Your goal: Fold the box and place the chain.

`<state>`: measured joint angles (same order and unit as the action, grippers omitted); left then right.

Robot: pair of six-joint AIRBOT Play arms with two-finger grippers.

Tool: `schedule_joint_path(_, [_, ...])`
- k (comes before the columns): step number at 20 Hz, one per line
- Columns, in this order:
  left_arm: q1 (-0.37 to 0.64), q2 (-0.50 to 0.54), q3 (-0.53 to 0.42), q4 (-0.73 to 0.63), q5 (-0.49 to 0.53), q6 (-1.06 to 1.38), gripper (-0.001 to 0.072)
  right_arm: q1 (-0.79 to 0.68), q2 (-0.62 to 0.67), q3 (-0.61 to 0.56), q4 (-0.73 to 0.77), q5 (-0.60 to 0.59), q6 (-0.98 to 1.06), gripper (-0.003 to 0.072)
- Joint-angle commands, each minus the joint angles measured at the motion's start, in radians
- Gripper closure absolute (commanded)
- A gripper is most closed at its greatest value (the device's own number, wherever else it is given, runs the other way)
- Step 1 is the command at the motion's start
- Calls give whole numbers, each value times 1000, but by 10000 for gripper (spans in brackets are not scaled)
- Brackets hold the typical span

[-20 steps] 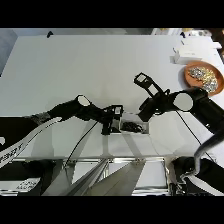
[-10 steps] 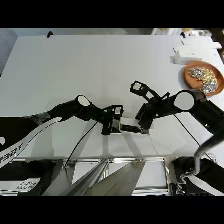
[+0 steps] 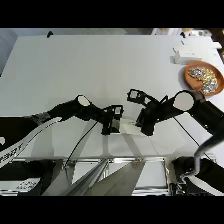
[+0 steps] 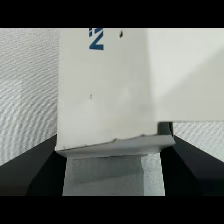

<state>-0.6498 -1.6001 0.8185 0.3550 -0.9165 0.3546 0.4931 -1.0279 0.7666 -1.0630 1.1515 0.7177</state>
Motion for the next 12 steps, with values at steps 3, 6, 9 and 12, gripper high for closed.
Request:
schedule_joint_path(3, [0,0,1,0,0,0,501,69,-1,0,-47,-27,-19,400])
schedule_joint_path(6, [0,0,1,0,0,0,501,69,-1,0,-46,-18,-19,391])
schedule_joint_path(9, [0,0,1,0,0,0,501,69,-1,0,-62,-26,-18,391])
schedule_joint_path(12, [0,0,1,0,0,0,501,69,-1,0,-128,-38,-8,392])
